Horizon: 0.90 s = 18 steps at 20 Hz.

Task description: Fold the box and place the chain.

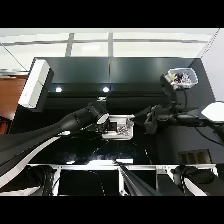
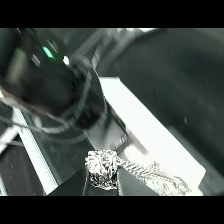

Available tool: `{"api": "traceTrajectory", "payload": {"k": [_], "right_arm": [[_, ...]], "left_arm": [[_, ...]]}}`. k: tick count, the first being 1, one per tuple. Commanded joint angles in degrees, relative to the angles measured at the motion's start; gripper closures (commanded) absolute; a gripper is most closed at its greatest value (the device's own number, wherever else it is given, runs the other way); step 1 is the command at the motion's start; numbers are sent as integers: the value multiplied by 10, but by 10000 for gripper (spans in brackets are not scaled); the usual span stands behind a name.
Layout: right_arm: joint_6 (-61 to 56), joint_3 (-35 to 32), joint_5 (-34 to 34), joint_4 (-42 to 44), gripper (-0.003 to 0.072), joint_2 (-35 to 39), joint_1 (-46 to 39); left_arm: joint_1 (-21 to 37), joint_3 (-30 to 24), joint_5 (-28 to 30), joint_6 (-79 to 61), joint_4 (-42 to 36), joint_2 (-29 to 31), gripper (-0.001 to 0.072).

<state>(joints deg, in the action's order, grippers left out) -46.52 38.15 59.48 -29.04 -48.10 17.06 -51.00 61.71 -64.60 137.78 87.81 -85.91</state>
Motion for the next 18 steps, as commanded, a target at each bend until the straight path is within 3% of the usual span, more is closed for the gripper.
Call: {"api": "traceTrajectory", "payload": {"k": [1, 2, 3, 7, 10, 15, 16, 17, 18], "right_arm": [[-28, -17, -74, -31, 668, -34, 52], [-34, -17, -95, -41, 590, -45, 63], [-56, -17, -105, -56, 406, -49, 65], [-71, -16, -59, -122, 393, -30, 24], [-71, -16, -3, -160, 393, 25, -42], [-71, -16, 68, -172, 393, 82, -112], [-71, -16, 76, -172, 393, 82, -114], [-71, -16, 76, -171, 394, 82, -113], [-71, -16, 76, -171, 394, 82, -113]], "left_arm": [[0, 0, 0, 0, 0, 0, 679], [0, 0, 0, 0, 0, 0, 679], [0, 0, 0, 0, 0, 0, 679], [0, 0, 1, 0, 1, 0, 679], [0, 0, 0, 0, 0, 0, 679], [0, 7, -7, 4, -10, 0, 668], [0, 13, -7, 4, -15, 0, 488], [0, 21, -14, 5, -18, 1, 227], [0, 29, -26, 4, -16, 3, 136]]}}
